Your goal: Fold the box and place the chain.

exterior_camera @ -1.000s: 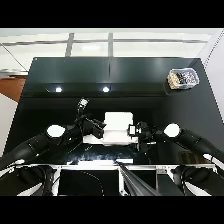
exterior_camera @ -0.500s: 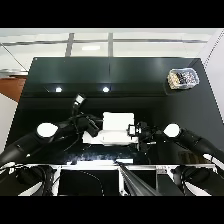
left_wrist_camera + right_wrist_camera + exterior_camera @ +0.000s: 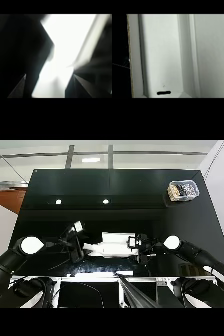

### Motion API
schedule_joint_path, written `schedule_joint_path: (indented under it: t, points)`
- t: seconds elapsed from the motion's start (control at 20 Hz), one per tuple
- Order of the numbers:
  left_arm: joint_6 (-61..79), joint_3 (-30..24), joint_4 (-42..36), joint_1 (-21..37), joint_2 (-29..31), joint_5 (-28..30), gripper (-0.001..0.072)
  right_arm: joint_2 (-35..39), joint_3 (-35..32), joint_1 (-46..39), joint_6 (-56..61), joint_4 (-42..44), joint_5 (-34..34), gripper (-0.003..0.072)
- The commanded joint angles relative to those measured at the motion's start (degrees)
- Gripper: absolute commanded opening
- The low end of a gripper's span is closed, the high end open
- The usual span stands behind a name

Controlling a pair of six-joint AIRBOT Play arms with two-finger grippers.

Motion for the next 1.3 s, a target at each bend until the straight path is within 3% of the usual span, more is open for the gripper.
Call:
schedule_joint_path:
  t: [0.0,0.25,0.55,1.25]
  points:
    - [6.45,0.04,7.91,-2.08,-1.25,0.09,0.0698,-0.02,-0.02,0.0,0.02,0.04,-0.09,0.0481]
    - [6.54,0.11,7.21,-7.82,-7.21,8.2,0.0685,-0.02,-0.02,0.0,0.04,0.04,-0.04,0.0481]
    - [11.5,0.33,-1.27,-9.99,-9.53,8.55,0.0685,-0.02,-0.02,0.0,0.04,0.04,-0.02,0.0481]
    - [11.45,0.55,-3.87,-10.03,-12.72,12.74,0.0685,-0.02,-0.02,0.0,0.07,0.04,0.02,0.0481]
